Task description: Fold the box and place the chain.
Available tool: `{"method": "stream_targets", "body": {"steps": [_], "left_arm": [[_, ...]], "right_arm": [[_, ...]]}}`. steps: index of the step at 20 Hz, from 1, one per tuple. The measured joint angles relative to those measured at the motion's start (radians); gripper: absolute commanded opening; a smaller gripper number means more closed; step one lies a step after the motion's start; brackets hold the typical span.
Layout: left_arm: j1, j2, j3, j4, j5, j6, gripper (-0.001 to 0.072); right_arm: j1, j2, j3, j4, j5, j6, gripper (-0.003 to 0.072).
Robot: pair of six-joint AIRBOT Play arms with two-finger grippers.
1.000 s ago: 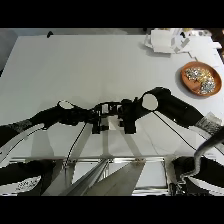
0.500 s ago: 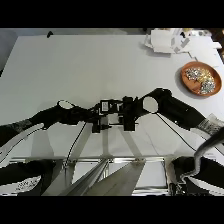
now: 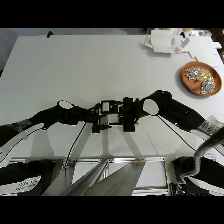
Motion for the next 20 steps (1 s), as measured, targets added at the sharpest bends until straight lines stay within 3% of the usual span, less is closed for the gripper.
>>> {"method": "stream_targets", "body": {"steps": [2,7,8,15,16,17,19,20], "left_arm": [[0.0,0.0,0.0,0.0,-0.001,0.001,0.0137],[-0.001,0.0,0.0,0.004,-0.013,0.003,0.0137],[-0.001,0.0,0.0,0.004,-0.013,0.003,0.0137],[-0.001,0.0,0.0,0.002,-0.007,0.003,0.0137],[-0.001,0.0,0.0,0.002,-0.007,0.002,0.0137],[-0.001,0.0,0.0,0.002,-0.006,0.002,0.0137],[-0.001,0.0,0.0,0.002,-0.005,0.002,0.0137],[-0.001,0.0,0.0,0.002,-0.005,0.002,0.0137]], "right_arm": [[0.0,-0.002,-0.011,0.011,-0.005,0.002,0.0277],[-0.001,-0.003,-0.023,0.042,-0.005,0.004,0.0372],[-0.001,-0.002,-0.023,0.047,-0.004,0.004,0.0449],[-0.001,0.061,-0.024,0.065,0.014,0.003,0.0476],[-0.002,0.071,-0.024,0.066,0.016,0.003,0.0456],[-0.003,0.08,-0.024,0.067,0.02,0.003,0.0353],[-0.018,0.091,-0.024,0.068,0.035,0.003,0.0071],[-0.032,0.094,-0.024,0.068,0.045,0.003,0.0033]]}}
